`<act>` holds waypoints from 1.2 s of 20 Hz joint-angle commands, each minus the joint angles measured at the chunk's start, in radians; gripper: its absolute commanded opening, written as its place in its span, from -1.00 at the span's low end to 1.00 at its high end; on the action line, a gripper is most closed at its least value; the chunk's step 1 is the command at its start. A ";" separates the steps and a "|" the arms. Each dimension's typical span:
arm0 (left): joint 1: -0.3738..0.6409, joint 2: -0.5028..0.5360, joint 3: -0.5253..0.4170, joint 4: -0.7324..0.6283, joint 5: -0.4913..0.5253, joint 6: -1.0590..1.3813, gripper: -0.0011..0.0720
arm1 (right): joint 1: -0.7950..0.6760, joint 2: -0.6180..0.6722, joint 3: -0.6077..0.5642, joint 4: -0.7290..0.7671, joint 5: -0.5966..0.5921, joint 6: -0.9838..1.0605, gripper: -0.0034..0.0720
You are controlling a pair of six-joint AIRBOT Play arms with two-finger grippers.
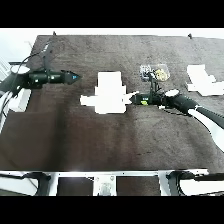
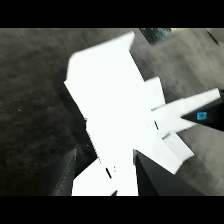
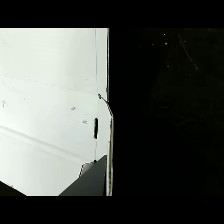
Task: Fold the box and place the chain.
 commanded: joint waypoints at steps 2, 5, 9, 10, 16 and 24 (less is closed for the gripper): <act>-0.047 -0.271 0.393 0.261 -0.262 -0.282 0.17 | 0.001 0.000 0.000 -0.002 -0.005 0.000 -0.89; -0.111 -0.393 0.560 0.401 -0.337 -0.358 0.17 | 0.002 0.000 0.000 -0.002 -0.004 0.000 -0.89; -0.158 -0.519 0.701 0.393 -0.348 -0.383 0.19 | 0.002 0.000 0.000 -0.002 -0.004 -0.001 -0.89; -0.167 -0.536 0.714 0.375 -0.347 -0.383 0.20 | 0.002 0.000 0.000 -0.002 -0.004 -0.001 -0.89; -0.210 -0.553 0.713 0.347 -0.285 -0.355 0.19 | 0.002 0.000 0.000 -0.002 -0.003 -0.001 -0.89; -0.223 -0.592 0.713 0.304 -0.264 -0.335 0.19 | 0.002 0.000 0.000 -0.002 -0.003 0.000 -0.89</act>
